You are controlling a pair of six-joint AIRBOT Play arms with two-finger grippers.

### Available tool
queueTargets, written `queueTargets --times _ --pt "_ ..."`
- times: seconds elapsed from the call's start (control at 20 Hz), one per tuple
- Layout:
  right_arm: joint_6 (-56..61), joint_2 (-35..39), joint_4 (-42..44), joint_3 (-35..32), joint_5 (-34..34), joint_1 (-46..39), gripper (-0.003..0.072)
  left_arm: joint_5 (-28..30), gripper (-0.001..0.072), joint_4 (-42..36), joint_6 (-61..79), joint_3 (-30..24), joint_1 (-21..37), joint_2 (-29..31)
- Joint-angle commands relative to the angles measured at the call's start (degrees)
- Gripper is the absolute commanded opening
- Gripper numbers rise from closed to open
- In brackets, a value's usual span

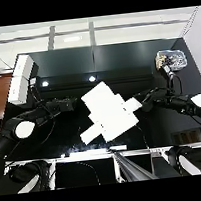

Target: Fold the box and place the chain.

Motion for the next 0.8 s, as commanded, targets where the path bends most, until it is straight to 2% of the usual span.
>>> queueTargets --times 0.0,0.1,0.2,0.55,0.75 --pt "-1.44 0.04 -0.04 0.00 -1.27 0.74 0.0014 -7.85 0.0706 -6.36 0.02 0.35 0.48 -1.86" --pt "-1.33 0.04 -0.04 0.00 -1.22 0.74 0.0014 -15.50 0.0706 -11.19 1.22 0.55 2.19 -3.15" --pt "-0.79 0.04 -0.04 0.00 -1.25 0.74 0.0014 -19.41 0.0707 -15.76 6.23 0.42 3.50 -4.68" --pt "-0.74 0.04 -0.04 0.00 -0.96 0.74 0.0014 -20.09 0.0706 -39.34 26.95 0.37 8.70 -14.86" --pt "-0.74 0.04 -0.04 0.00 -0.15 0.74 0.0015 -20.74 0.0706 -54.66 40.81 0.37 8.09 -22.25"
